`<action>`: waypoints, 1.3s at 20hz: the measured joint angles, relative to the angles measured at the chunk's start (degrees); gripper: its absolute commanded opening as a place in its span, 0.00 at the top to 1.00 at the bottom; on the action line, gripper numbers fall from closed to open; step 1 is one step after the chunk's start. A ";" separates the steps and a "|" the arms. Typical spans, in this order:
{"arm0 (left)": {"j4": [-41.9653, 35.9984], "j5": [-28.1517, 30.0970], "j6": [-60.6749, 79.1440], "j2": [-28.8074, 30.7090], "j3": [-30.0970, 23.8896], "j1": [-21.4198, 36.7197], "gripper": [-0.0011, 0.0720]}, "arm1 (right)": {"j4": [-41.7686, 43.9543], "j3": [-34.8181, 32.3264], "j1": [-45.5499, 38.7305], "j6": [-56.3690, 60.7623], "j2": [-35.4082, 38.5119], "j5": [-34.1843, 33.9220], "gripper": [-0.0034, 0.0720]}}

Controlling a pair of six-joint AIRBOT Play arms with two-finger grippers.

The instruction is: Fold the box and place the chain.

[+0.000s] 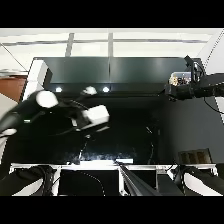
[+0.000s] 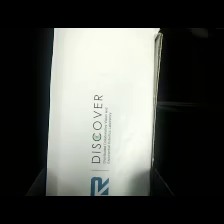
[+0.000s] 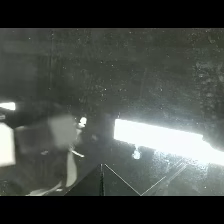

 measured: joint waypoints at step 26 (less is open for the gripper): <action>-3.43 8.94 7.76 7.32 -14.43 67.10 0.76 | 0.07 0.02 -0.02 -1.66 0.00 1.29 0.93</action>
